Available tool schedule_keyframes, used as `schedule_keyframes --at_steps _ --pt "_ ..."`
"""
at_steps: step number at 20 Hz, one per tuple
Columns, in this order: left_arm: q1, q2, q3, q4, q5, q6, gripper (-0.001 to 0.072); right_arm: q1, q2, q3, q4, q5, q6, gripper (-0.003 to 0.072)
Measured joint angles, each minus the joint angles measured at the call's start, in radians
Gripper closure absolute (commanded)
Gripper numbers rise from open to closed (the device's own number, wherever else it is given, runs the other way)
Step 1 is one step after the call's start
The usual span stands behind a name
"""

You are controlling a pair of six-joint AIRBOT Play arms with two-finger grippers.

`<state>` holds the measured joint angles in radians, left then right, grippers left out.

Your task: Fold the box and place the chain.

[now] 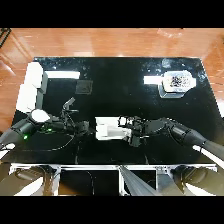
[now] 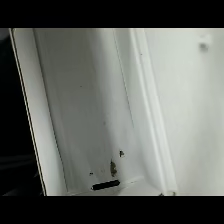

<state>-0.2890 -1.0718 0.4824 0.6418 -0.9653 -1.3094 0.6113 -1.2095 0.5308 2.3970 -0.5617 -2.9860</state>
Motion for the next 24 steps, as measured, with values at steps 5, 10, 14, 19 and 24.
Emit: schedule_keyframes --at_steps 5,10,14,19,24 --pt "-0.037 0.005 0.0 0.0 0.027 -0.027 0.0081 0.0 0.0 0.0 0.0 0.0 0.0 0.0349" --pt "-0.132 0.012 0.0 0.013 0.121 -0.092 0.0087 0.0 0.0 0.0 0.0 0.0 0.0 0.0349" --pt "-0.244 0.032 0.004 0.128 0.257 -0.26 0.0087 0.0 0.0 0.0 0.0 0.0 0.0 0.0349" --pt "-0.347 0.039 0.038 0.319 0.329 -0.494 0.0087 0.0 0.0 0.0 0.0 0.0 0.0 0.0349" --pt "-0.385 0.011 0.105 0.484 0.269 -0.678 0.009 0.0 0.0 0.0 0.0 0.0 0.0 0.0349"
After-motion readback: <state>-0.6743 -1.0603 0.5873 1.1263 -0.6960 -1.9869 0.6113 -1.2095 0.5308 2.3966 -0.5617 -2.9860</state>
